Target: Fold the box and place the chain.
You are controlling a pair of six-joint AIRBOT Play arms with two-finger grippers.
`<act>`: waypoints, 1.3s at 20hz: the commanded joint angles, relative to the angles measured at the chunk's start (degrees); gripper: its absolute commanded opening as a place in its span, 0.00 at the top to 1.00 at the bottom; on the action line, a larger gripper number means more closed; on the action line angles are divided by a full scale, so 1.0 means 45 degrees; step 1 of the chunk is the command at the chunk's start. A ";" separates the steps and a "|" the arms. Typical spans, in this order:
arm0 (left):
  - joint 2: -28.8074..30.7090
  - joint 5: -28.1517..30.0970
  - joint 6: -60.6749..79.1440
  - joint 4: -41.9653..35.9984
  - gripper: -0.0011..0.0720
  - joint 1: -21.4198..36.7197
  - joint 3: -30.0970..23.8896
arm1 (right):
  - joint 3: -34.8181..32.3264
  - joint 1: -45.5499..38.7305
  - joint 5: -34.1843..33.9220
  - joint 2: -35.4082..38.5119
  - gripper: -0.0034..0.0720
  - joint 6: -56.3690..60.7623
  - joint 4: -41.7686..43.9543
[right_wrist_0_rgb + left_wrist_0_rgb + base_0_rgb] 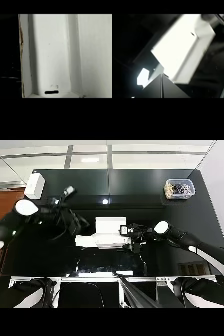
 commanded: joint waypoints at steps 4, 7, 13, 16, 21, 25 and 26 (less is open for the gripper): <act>0.1161 0.2239 0.7130 0.0189 0.01 -0.0476 -0.2837 | 0.0010 0.0005 -0.0010 -0.0005 0.65 0.0005 0.0010; 0.0690 0.3526 0.9068 0.0165 0.01 -0.0913 -0.3041 | 0.0010 0.0005 -0.0010 -0.0005 0.65 0.0005 0.0015; -0.0835 0.3521 1.0263 -0.0874 0.01 -0.2001 -0.3016 | 0.0010 0.0005 -0.0010 -0.0005 0.65 0.0005 0.0010; -0.0952 0.3415 1.0234 -0.1098 0.27 -0.2035 -0.3016 | 0.0010 0.0005 -0.0010 -0.0005 0.65 0.0005 0.0015; -0.0952 0.3065 1.0229 -0.1681 0.62 -0.2040 -0.3016 | 0.0010 0.0005 -0.0010 -0.0005 0.65 0.0005 0.0015; -0.0981 0.3385 1.0258 -0.2589 0.62 -0.2035 -0.3016 | 0.0010 0.0005 -0.0010 -0.0005 0.65 0.0005 0.0015; -0.0976 0.3512 1.0253 -0.2594 0.62 -0.2040 -0.3016 | 0.0010 0.0005 -0.0010 -0.0005 0.65 0.0005 0.0015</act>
